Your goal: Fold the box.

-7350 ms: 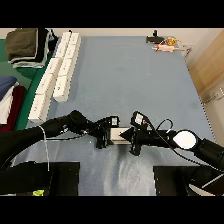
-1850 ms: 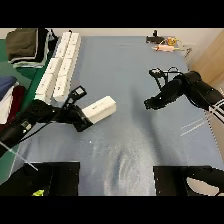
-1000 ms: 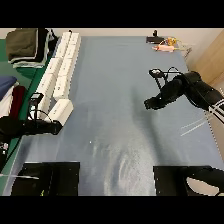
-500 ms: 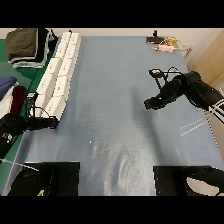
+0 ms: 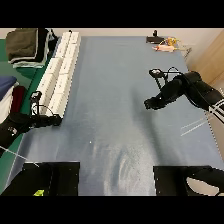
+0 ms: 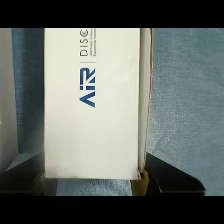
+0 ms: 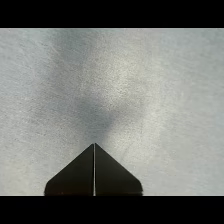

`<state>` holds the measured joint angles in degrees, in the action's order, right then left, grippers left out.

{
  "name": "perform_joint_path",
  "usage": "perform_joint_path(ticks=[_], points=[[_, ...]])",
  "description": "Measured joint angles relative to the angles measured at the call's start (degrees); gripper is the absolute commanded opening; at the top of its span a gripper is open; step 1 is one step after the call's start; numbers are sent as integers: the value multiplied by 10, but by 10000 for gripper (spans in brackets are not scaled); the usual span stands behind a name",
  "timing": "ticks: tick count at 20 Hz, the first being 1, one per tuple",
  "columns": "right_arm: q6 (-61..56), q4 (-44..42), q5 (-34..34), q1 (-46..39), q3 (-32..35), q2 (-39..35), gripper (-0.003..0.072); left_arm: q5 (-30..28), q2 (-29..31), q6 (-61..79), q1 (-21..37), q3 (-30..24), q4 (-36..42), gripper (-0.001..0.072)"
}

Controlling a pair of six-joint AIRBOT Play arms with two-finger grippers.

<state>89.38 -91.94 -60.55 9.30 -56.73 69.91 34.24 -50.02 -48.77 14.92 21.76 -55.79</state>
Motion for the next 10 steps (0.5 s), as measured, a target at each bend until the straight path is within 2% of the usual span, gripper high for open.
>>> perform_joint_path(ticks=[10], points=[[0, 0, 0, 0, 0, 0, 4, -8, -6, 6, 0, 0, 5, 523]])
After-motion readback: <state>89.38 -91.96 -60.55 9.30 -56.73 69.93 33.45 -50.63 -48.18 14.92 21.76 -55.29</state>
